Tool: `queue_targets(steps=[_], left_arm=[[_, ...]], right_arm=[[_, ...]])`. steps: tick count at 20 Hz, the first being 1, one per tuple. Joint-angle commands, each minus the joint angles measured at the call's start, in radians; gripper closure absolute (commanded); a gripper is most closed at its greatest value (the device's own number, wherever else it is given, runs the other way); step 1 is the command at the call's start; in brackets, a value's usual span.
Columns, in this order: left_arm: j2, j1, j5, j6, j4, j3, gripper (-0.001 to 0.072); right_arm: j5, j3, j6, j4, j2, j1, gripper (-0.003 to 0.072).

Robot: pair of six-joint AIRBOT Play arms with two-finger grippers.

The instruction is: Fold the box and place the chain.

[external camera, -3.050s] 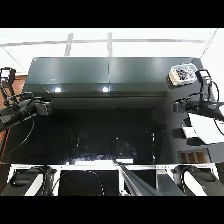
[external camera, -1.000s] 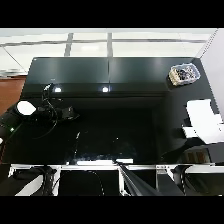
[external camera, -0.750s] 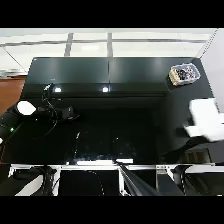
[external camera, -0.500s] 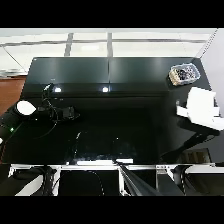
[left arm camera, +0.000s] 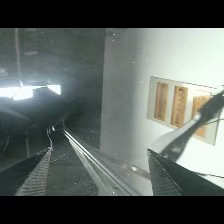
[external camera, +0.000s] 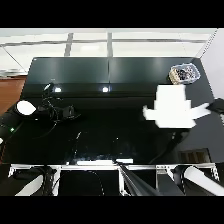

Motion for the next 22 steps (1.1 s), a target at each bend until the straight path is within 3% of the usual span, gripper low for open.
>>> queue_targets(steps=[1,5,9,13,15,18,22], left_arm=[[0.0,-0.029,0.011,0.037,-0.005,0.001,0.0004],[-0.002,-0.05,0.014,0.146,-0.136,0.002,0.0004],[-0.069,-0.047,0.033,0.251,-0.206,0.06,0.0007],[-0.315,-0.047,-0.25,0.438,-0.373,0.23,0.0007],[-0.439,-0.048,-0.324,0.463,-0.45,0.304,0.0007],[-0.565,-0.072,-0.369,0.468,-0.462,0.399,0.0007],[-0.704,-0.091,-0.592,0.513,-0.481,0.513,0.0008]], right_arm=[[-0.108,-0.217,0.097,0.105,0.216,0.238,0.067],[-0.472,-0.471,0.099,0.434,0.37,0.512,0.067],[-0.722,-0.588,0.123,0.478,0.371,0.792,0.0669],[-0.798,-0.606,0.141,0.477,0.371,0.942,0.0669],[-0.803,-0.606,0.141,0.477,0.371,0.969,0.0669],[-0.802,-0.606,0.142,0.478,0.371,0.977,0.0669],[-0.802,-0.606,0.142,0.477,0.371,0.977,0.0669]])
